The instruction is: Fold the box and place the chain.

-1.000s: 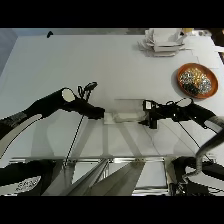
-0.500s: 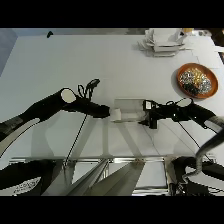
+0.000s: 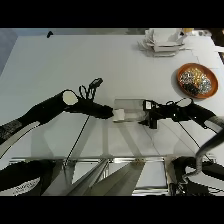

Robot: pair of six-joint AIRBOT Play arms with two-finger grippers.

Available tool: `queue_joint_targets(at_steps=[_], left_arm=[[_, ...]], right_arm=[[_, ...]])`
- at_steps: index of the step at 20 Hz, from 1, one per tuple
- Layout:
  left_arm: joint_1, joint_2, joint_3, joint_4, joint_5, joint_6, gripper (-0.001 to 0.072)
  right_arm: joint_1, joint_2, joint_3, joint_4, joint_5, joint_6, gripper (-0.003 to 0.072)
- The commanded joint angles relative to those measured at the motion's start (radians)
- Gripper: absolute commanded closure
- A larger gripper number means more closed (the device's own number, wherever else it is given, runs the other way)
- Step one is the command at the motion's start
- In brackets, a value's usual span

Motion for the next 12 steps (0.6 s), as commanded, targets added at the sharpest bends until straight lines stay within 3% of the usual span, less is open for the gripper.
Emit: queue_joint_targets(at_steps=[1, 3, 12], left_arm=[[-0.016, 0.001, 0.001, -0.001, 0.011, -0.003, 0.0547], [-0.026, 0.001, 0.002, -0.001, 0.016, -0.003, 0.0429], [-0.064, -0.001, 0.006, 0.009, 0.067, -0.026, 0.0415]], right_arm=[[0.001, 0.000, 0.000, 0.000, 0.000, 0.000, 0.0138], [0.001, 0.000, 0.000, 0.000, 0.000, 0.000, 0.0138], [0.001, 0.000, 0.000, 0.000, 0.000, 0.000, 0.0138]])
